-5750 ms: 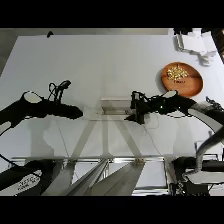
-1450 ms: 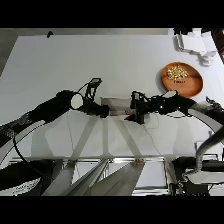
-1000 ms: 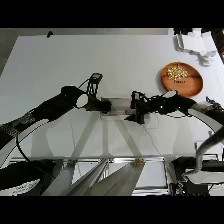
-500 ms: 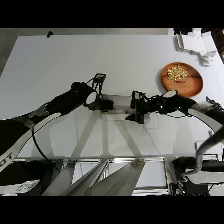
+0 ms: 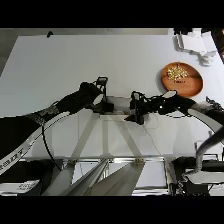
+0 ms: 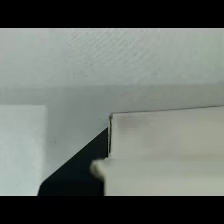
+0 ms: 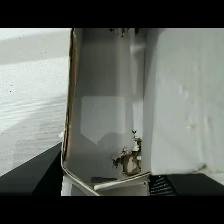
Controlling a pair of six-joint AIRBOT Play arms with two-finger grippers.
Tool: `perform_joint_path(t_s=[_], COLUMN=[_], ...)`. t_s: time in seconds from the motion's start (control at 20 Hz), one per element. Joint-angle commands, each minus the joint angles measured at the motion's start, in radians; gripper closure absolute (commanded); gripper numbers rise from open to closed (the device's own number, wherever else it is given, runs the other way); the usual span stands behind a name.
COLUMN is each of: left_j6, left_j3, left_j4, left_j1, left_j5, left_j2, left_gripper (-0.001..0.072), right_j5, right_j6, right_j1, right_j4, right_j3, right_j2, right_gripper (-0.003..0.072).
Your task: Fold the box and place the chain.
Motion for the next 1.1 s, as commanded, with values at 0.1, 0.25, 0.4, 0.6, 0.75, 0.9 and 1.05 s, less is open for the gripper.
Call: perform_joint_path(t_s=[0.1,0.25,0.4,0.6,0.75,0.9,1.05], left_j6=[0.001,0.039,0.227,0.634,0.964,1.443,1.91], left_j3=[0.001,0.001,0.0,0.0,-0.013,-0.116,-0.257], left_j4=[-0.027,-0.032,-0.124,-0.401,-0.517,-0.7,-0.888], left_j1=[0.021,0.052,0.106,0.237,0.341,0.423,0.48], left_j5=[-0.016,-0.021,-0.034,-0.144,-0.201,-0.11,-0.01], left_j2=[0.021,0.072,0.152,0.239,0.248,0.248,0.246], left_gripper=[0.0573,0.0359,0.0359,0.0359,0.0349,0.0064,0.0034], right_j5=[-0.003,-0.003,-0.003,-0.003,-0.004,-0.003,-0.003], right_j6=[0.0,0.0,0.0,0.0,0.0,0.0,0.0], right_j1=[0.0,0.0,-0.001,0.0,0.0,0.0,0.0], right_j4=[0.0,0.0,0.0,0.0,0.0,0.0,0.0], right_j3=[0.0,0.0,0.0,0.0,0.0,0.0,0.0], right_j2=[0.0,0.0,0.0,0.0,0.0,0.0,0.0], right_gripper=[0.0238,0.0238,0.0238,0.0238,0.0238,0.0238,0.0238])
